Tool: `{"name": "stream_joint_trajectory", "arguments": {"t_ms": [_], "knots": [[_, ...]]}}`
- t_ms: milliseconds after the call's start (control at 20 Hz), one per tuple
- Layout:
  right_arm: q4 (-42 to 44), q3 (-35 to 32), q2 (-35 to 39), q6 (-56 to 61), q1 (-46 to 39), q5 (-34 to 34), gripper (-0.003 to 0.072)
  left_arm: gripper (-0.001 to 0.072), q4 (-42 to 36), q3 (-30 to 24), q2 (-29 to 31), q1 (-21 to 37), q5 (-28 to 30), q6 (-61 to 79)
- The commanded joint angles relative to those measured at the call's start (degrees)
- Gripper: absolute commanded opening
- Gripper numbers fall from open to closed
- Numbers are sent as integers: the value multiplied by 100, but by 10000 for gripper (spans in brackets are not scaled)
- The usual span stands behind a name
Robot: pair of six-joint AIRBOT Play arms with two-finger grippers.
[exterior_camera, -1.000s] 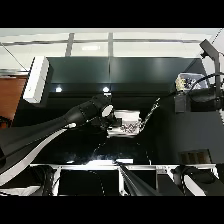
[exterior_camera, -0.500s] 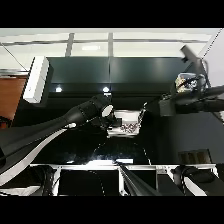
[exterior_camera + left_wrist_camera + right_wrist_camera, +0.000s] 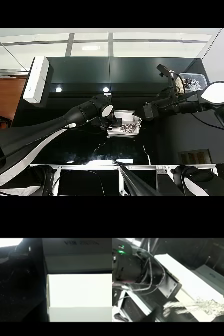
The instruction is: Fold the box and place the chain.
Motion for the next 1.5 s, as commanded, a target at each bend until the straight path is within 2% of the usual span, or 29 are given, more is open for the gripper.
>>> {"name": "stream_joint_trajectory", "arguments": {"t_ms": [0,100,200,300,450,500,550,650,800,900,1100,1250,1450], "knots": [[-98,-39,-44,-26,-127,-15,337,30,0,0,-2,2,-4,2],[-175,-39,26,-210,-520,273,336,30,0,0,-2,2,-2,2],[-605,-83,229,-310,-1043,485,336,30,0,0,-2,2,-2,2],[-903,-496,584,-638,-1600,129,336,30,0,0,-2,2,-2,2],[-918,-1729,892,-1777,-2083,-643,337,30,0,0,-2,2,-2,2],[-914,-2068,870,-2205,-2026,-890,438,30,0,0,-2,2,-2,2],[-916,-2343,839,-2542,-1904,-1250,710,31,0,0,-2,2,0,2],[-918,-2684,739,-3624,-1488,-1937,720,30,0,0,-2,2,4,2],[-914,-2732,297,-5766,-710,-2343,720,30,0,0,-2,2,24,2],[-909,-2730,-76,-6487,-273,-2728,720,30,0,0,-2,2,22,2],[-769,-2730,-476,-7169,221,-3143,720,30,0,0,-2,2,13,2],[-479,-2728,-481,-7410,229,-3860,720,30,0,0,-2,2,17,4],[195,-2717,-675,-8177,232,-3764,720,30,0,0,-2,2,17,2]]}}
